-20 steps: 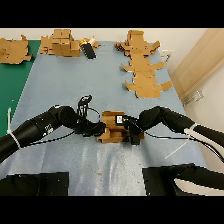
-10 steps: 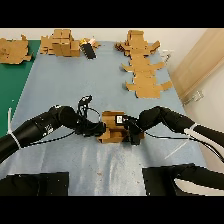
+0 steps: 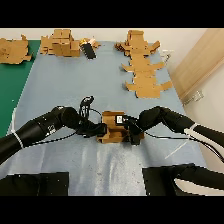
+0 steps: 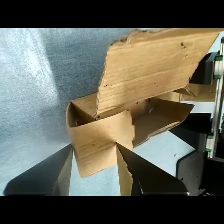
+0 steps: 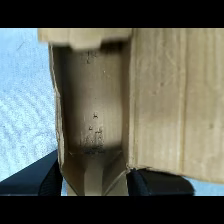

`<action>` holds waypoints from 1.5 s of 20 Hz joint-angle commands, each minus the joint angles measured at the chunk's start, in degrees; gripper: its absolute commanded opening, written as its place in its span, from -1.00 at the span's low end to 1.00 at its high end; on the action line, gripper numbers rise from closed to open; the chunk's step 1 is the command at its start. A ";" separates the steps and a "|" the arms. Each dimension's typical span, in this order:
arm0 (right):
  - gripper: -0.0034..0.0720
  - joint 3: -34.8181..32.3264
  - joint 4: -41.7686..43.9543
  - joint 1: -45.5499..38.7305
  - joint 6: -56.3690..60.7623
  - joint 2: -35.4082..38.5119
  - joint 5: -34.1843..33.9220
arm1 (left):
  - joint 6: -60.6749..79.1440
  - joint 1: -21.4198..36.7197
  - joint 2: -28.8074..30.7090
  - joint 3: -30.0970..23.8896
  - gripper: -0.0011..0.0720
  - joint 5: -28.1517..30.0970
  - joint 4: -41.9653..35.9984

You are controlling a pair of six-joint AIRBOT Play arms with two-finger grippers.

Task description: Fold the box.

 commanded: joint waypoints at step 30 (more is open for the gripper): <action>0.29 0.04 0.02 0.04 0.02 -0.04 0.04 | -19.89 -9.57 -17.84 18.64 0.21 -14.93 22.32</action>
